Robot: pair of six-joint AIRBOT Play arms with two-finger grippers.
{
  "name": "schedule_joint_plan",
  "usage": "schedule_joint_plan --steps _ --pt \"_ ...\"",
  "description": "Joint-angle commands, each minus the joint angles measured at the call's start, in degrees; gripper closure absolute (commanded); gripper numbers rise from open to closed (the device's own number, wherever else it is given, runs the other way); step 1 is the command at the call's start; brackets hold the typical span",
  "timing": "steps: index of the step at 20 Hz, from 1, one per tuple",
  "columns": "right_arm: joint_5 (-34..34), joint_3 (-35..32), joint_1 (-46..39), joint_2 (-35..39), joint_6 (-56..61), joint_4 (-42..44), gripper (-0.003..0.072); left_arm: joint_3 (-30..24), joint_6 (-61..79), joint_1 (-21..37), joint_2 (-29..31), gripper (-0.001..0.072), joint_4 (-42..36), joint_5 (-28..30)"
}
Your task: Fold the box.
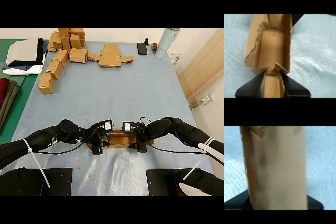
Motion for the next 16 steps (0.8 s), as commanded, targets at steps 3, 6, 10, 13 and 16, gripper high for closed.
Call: schedule_joint_plan --steps 3,6,10,13,16 --pt "0.0 0.0 0.0 0.0 0.0 0.0 0.0248 0.0 -1.5 0.0 0.0 0.0474 -1.4 -2.4" --pt "0.0 0.0 0.0 0.0 0.0 0.0 0.0248 0.0 -1.8 0.1 0.3 0.0475 -1.5 -2.4" --pt "0.0 0.0 0.0 0.0 0.0 0.0 0.0248 0.0 -1.8 0.1 1.8 0.0473 -1.9 -1.9" --pt "0.0 0.0 0.0 0.0 0.0 0.0 0.0248 0.0 -5.3 0.2 1.8 0.0111 -1.6 -1.7" --pt "0.0 0.0 0.0 0.0 0.0 0.0 0.0248 0.0 -12.2 0.2 2.0 0.0120 4.4 1.6"
